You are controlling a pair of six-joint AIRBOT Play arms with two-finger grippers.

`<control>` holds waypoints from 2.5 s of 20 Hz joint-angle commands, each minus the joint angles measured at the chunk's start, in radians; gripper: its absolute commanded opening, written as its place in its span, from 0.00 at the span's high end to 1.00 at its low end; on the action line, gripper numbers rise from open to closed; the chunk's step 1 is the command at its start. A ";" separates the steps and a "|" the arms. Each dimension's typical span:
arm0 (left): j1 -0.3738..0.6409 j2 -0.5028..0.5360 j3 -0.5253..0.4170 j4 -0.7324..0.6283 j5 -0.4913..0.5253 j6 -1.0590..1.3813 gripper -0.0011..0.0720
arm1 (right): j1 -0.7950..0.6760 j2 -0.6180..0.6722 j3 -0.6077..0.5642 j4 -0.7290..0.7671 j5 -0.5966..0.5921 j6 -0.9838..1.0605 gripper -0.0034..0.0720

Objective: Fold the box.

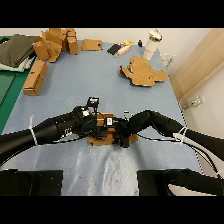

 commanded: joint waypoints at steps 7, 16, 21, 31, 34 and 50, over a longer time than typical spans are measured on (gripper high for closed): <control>0.055 0.036 0.047 -0.137 -0.069 0.227 0.34 | 0.000 0.000 0.000 0.000 0.000 0.001 0.40; 0.074 0.029 0.017 -0.176 -0.072 0.311 0.34 | 0.000 0.000 0.000 0.000 0.000 0.001 0.40; 0.074 -0.001 -0.004 -0.188 -0.016 0.291 0.34 | 0.000 0.000 0.000 0.000 0.000 0.001 0.40; 0.053 -0.069 0.029 -0.165 0.000 0.191 0.34 | 0.000 0.000 0.000 0.000 0.000 0.001 0.40; 0.035 -0.070 0.045 -0.121 -0.058 0.119 0.34 | 0.000 0.000 0.000 0.000 0.000 0.001 0.40; -0.013 -0.152 0.085 -0.037 -0.059 -0.199 0.67 | 0.000 0.000 0.000 0.000 0.000 0.001 0.40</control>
